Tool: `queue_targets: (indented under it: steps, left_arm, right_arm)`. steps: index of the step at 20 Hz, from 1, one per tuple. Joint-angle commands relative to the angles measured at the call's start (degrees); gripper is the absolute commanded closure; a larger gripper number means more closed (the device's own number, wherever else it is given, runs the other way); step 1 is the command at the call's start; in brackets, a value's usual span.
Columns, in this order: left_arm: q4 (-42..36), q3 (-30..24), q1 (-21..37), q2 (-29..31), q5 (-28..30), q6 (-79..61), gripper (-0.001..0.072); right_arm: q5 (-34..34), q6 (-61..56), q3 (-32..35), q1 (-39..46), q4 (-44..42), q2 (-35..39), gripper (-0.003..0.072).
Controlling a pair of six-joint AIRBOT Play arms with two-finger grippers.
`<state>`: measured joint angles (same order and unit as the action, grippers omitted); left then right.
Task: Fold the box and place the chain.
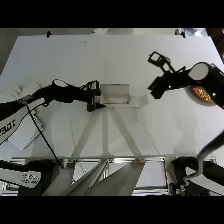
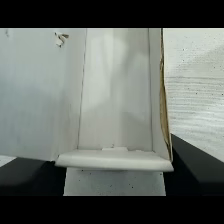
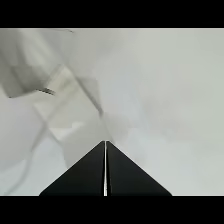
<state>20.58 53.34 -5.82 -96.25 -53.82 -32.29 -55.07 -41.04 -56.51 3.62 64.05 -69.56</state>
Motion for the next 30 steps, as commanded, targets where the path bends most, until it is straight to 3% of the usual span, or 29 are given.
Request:
queue_targets:
  steps: [1, 5, 8, 16, 19, 25, 30]
  left_arm:
    - [0.0, 0.0, 0.0, 0.0, 0.0, 0.0, 0.0366]
    - [0.0, 0.0, 0.0, 0.0, 0.0, 0.0, 0.0366]
    - [0.0, 0.0, 0.0, 0.0, 0.0, 0.0, 0.0366]
    - [0.0, 0.0, 0.0, 0.0, 0.0, 0.0, 0.0366]
    - [0.0, 0.0, 0.0, 0.0, 0.0, 0.0, 0.0366]
    - [0.0, 0.0, 0.0, 0.0, 0.0, 0.0, 0.0366]
    - [0.0, 0.0, 0.0, 0.0, 0.0, 0.0, 0.0366]
  right_arm:
    - [-3.4, -15.3, 0.1, 7.8, 3.1, -1.0, 0.0676]
    - [-9.0, -16.1, 0.1, 9.2, -0.7, -7.2, 0.0677]
    - [-7.4, -15.9, 0.1, 8.0, -7.4, -12.0, 0.0678]
    - [-3.9, -13.7, 0.1, 3.8, -14.8, -20.5, 0.0678]
    - [-4.2, -9.7, 0.1, 3.9, -19.7, -21.2, 0.0678]
    - [-5.0, -9.2, 0.2, 3.9, -20.5, -23.9, 0.0678]
    - [-8.6, -1.7, 0.2, 3.9, -30.9, -24.8, 0.0677]
